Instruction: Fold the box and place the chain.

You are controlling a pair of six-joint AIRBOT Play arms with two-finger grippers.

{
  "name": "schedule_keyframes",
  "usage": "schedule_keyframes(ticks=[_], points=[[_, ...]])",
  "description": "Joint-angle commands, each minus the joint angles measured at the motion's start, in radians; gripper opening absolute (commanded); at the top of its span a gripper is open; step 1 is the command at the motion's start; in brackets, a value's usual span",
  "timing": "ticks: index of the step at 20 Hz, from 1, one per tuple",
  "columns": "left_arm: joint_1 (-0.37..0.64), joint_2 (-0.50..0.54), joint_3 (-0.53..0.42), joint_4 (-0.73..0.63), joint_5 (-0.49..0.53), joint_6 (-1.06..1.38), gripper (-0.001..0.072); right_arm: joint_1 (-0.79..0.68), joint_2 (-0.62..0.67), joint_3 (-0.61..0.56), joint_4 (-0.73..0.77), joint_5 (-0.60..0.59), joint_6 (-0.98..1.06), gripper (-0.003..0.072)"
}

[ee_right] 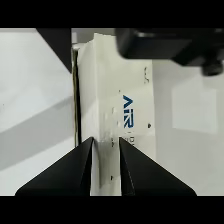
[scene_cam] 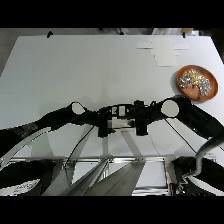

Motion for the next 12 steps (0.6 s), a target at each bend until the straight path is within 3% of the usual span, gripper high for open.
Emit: schedule_keyframes(ticks=[1, 4, 6, 12], points=[[-0.001, 0.0, -0.001, 0.0, 0.001, -0.002, 0.0254, 0.0, 0.0, -0.004, 0.008, 0.057, -0.039, 0.0185], [-0.001, 0.0, -0.001, 0.0, 0.0, -0.002, 0.0254, 0.0, 0.001, -0.005, 0.008, 0.057, -0.039, 0.0213], [-0.001, 0.0, -0.001, 0.0, 0.0, -0.002, 0.0254, 0.0, 0.002, -0.005, 0.021, 0.057, -0.039, 0.0303], [-0.001, 0.0, -0.001, 0.0, 0.0, -0.002, 0.0254, 0.0, 0.063, -0.005, 0.037, -0.019, -0.035, 0.0301]])
